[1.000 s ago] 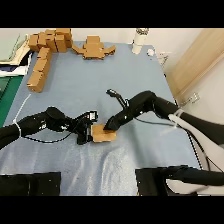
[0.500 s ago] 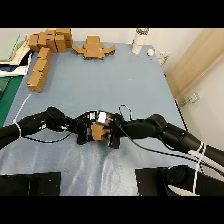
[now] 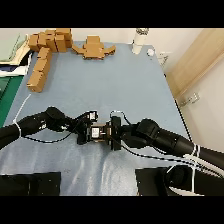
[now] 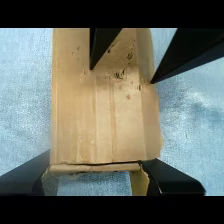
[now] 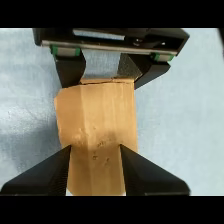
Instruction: Fold the box.
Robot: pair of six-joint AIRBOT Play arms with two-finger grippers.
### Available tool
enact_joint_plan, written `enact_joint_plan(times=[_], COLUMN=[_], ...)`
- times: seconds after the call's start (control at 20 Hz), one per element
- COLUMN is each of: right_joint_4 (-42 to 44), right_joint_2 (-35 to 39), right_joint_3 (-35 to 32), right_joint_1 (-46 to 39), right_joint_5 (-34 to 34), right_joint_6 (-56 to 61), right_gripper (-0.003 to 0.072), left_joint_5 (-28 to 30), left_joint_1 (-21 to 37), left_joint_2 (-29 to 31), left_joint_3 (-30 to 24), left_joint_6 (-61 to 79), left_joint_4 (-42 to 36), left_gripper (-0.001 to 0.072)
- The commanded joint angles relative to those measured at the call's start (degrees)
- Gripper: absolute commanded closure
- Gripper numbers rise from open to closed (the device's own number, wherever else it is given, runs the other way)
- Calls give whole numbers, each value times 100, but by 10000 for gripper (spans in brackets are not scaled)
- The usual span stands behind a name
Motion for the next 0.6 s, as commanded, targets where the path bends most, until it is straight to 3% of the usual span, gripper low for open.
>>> enact_joint_plan(times=[0.0, 0.3, 0.45, 0.55], right_joint_4=[-514, -1303, -1814, -1849], right_joint_2=[-127, -197, -205, -232], right_joint_3=[9, 66, 66, 68], right_joint_1=[48, 413, 564, 575], right_joint_5=[153, 144, 136, 136], right_joint_6=[68, 732, 1233, 1266], right_gripper=[207, 209, 292, 295], left_joint_5=[0, 0, 0, 0], left_joint_1=[2, 2, 2, 2], left_joint_2=[0, 0, 0, 0], left_joint_3=[4, 7, 4, 4], left_joint_6=[2, 2, 2, 2], left_joint_4=[0, 0, 2, 2], left_gripper=[339, 339, 339, 339])
